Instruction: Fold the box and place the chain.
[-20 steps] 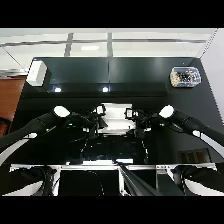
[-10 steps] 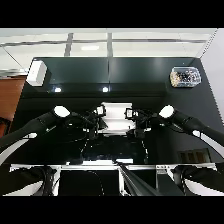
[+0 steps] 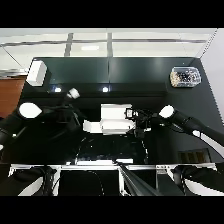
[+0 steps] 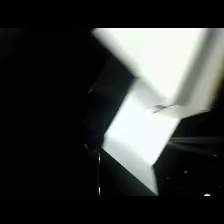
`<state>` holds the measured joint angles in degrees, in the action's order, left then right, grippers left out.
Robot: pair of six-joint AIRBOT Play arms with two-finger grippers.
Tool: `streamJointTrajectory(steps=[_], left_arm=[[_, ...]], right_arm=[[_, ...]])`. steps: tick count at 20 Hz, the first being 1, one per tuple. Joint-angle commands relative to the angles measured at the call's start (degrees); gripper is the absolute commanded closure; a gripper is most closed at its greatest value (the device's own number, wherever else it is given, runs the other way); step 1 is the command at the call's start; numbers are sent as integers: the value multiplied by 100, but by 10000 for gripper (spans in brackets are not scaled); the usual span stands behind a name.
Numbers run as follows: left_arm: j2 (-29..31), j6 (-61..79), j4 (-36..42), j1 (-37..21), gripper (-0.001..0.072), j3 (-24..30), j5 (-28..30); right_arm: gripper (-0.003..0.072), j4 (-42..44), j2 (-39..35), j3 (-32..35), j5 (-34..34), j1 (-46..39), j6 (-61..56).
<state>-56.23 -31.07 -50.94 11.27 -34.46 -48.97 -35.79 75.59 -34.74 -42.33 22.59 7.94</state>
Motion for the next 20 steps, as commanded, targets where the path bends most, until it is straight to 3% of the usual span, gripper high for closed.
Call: streamJointTrajectory(steps=[1,3,5,10,14,17,18,19,20], left_arm=[[-186,-3283,-203,-1368,685,199,-811],[-798,-3112,953,-1974,686,378,-1565],[-1394,-2083,2063,-2074,688,466,-2072],[-2216,-2684,1827,-1309,689,433,-953],[-2391,-2673,1862,-426,687,131,-1117],[-2430,-2573,1864,-205,678,-221,-1534],[-2428,-2573,1860,-219,497,-363,-1733],[-2428,-2570,1858,-221,160,-492,-1926],[-2430,-2586,1858,-216,64,-603,-2017]], right_arm=[[509,-2,4,0,0,2,4],[509,-2,4,0,-2,2,4],[509,-2,4,0,-2,2,4],[509,-2,4,0,0,2,4],[509,-2,4,0,-2,2,4],[509,-2,4,0,-2,2,7],[509,-4,4,-2,-2,2,4],[509,-2,4,0,-2,2,7],[509,-2,4,0,-2,2,7]])
